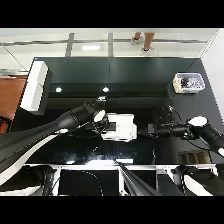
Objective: Fold the box and place the chain.
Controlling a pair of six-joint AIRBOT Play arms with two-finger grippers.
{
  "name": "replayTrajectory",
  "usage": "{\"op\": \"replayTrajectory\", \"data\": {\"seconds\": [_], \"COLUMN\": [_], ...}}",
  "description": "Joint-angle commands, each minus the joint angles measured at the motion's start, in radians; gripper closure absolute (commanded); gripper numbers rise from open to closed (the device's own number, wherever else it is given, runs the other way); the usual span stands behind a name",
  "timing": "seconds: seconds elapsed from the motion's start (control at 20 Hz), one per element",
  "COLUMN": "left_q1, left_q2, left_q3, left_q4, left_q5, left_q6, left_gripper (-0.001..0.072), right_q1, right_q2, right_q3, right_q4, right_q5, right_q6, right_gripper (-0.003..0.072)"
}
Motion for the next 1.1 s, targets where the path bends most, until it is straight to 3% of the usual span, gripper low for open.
{"op": "replayTrajectory", "data": {"seconds": [0.0, 0.15, 0.35, 0.6, 0.7, 0.8, 1.05], "left_q1": [0.001, 0.001, 0.001, 0.001, 0.001, 0.001, 0.001], "left_q2": [0.0, 0.0, 0.0, 0.0, 0.0, 0.0, 0.0], "left_q3": [0.0, 0.0, 0.0, 0.0, 0.0, 0.0, 0.0], "left_q4": [0.0, 0.0, 0.0, -0.019, -0.02, -0.019, -0.019], "left_q5": [0.0, 0.0, 0.0, -0.002, 0.0, 0.001, 0.001], "left_q6": [0.001, 0.001, 0.001, 0.001, 0.001, 0.001, 0.001], "left_gripper": [0.068, 0.068, 0.068, 0.068, 0.068, 0.068, 0.068], "right_q1": [0.009, 0.045, 0.178, 0.358, 0.392, 0.411, 0.471], "right_q2": [-0.003, -0.003, -0.003, -0.003, -0.003, -0.003, -0.006], "right_q3": [0.052, 0.064, 0.087, 0.184, 0.207, 0.216, 0.221], "right_q4": [0.023, 0.026, 0.01, -0.272, -0.328, -0.383, -0.512], "right_q5": [0.047, 0.025, -0.104, -0.225, -0.243, -0.242, -0.242], "right_q6": [-0.015, 0.017, 0.103, 0.434, 0.517, 0.587, 0.718], "right_gripper": [0.0058, 0.0058, 0.0064, 0.0065, 0.0067, 0.0129, 0.0139]}}
